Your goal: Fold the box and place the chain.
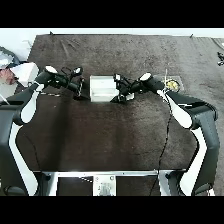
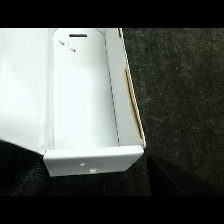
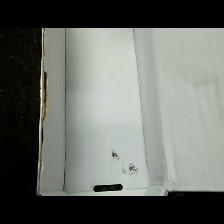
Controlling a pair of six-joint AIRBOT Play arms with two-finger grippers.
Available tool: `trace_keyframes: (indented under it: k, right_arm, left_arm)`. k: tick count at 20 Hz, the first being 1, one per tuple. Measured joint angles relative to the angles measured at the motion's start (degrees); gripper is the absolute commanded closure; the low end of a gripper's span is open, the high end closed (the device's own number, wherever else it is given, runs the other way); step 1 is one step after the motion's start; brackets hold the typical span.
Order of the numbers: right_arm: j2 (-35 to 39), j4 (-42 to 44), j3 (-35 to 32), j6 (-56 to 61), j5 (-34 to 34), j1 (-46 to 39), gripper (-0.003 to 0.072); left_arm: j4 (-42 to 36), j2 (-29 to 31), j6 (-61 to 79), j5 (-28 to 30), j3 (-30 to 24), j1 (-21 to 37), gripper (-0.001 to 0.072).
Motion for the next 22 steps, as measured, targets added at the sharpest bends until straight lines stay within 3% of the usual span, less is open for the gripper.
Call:
trace_keyframes:
  k: [22]
  right_arm:
    - [0.0, 0.0, 0.0, 0.1, 0.0, 0.0, 0.0567]
  left_arm:
    - [-0.1, -1.8, -0.9, 6.0, -0.7, -2.4, 0.0007]
